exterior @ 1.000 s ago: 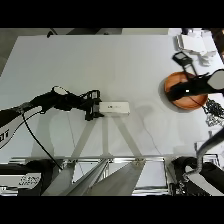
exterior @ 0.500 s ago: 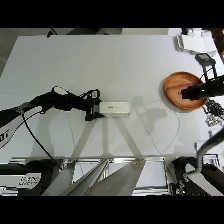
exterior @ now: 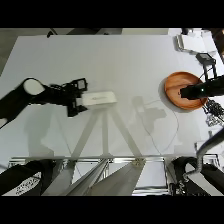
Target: Fold the box and place the chain.
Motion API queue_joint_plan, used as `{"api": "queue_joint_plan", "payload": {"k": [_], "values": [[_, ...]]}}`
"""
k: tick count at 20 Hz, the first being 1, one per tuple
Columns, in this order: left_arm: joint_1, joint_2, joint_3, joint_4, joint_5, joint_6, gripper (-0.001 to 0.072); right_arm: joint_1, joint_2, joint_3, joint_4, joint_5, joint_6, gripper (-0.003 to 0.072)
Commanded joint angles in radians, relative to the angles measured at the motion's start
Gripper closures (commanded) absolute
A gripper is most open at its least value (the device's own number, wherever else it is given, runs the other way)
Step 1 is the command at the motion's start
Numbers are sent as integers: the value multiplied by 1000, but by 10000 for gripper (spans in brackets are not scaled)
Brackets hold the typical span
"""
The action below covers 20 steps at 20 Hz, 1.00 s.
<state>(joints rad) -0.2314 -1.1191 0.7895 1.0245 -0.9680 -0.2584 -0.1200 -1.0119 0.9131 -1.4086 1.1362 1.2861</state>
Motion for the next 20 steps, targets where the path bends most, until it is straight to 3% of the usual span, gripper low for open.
{"api": "queue_joint_plan", "payload": {"k": [1, 3, 4, 7, 9, 13, 17, 19, 20], "values": [[75, 174, 0, 548, 10, -592, 701, -1, 1, 1, 3, 0, 0, 676], [183, 231, 0, 673, 79, -838, 701, -1, 1, 1, 3, 0, 0, 676], [253, 252, 0, 648, 132, -893, 701, -1, 1, 1, 3, 0, 0, 676], [463, 275, -2, 401, 277, -896, 701, -1, 1, 1, 2, 0, 0, 676], [545, 261, -51, 254, 373, -866, 701, -1, 1, 1, 2, 0, 0, 676], [561, 189, -212, 249, 509, -780, 699, -1, 1, 1, 2, 0, 0, 676], [561, 60, -231, 248, 517, -780, 699, -1, 1, 1, 2, 0, 0, 676], [561, -2, -231, 248, 533, -780, 627, -1, 1, 1, 2, 0, 0, 676], [561, -23, -231, 249, 541, -780, 495, -1, 1, 1, 2, 0, 0, 676]]}}
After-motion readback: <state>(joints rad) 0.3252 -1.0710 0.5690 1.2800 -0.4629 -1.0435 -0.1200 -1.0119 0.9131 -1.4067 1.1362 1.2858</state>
